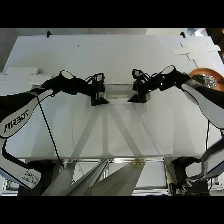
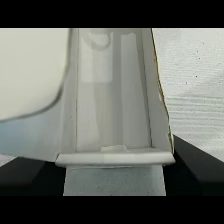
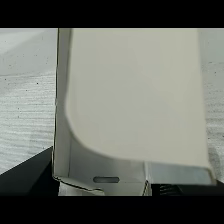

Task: Fold the box and place the chain.

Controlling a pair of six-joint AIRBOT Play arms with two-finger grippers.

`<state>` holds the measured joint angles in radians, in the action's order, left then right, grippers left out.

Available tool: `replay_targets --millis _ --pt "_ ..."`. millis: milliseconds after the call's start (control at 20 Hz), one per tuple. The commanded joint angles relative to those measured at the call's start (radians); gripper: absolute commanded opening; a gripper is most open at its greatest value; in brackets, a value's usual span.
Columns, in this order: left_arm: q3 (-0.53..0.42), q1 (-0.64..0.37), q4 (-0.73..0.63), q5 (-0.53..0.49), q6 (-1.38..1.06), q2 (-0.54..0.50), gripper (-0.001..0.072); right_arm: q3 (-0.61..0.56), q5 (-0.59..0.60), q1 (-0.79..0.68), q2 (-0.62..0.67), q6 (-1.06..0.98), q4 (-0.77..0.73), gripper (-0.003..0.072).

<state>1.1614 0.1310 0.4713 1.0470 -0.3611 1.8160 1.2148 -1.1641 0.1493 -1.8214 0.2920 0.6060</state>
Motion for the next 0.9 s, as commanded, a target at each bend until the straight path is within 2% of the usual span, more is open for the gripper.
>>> replay_targets --millis 0,150,200,300,550,750,850 --pt "0.000 0.001 0.001 0.001 0.000 0.001 0.0215 0.000 0.000 0.000 0.000 0.000 -0.001 0.0493" --pt "0.000 0.001 0.001 0.001 0.000 0.001 0.0215 0.001 0.000 0.000 0.000 -0.001 -0.013 0.0493" --pt "0.000 0.001 0.001 0.001 0.000 0.001 0.0215 0.001 0.000 0.000 0.000 -0.002 -0.014 0.0518" --pt "0.000 0.001 0.001 0.001 0.000 0.001 0.0215 0.001 0.000 0.000 0.002 -0.008 -0.012 0.0694" --pt "0.000 0.001 0.001 0.001 0.002 0.001 0.0215 0.001 -0.031 -0.003 0.051 -0.014 0.043 0.0692" --pt "0.000 0.001 0.000 0.001 0.002 0.001 0.0215 0.001 -0.034 -0.045 0.135 -0.139 0.150 0.0684" --pt "0.000 0.001 0.000 0.001 0.002 0.001 0.0215 0.001 -0.072 -0.080 0.171 -0.183 0.177 0.0682"
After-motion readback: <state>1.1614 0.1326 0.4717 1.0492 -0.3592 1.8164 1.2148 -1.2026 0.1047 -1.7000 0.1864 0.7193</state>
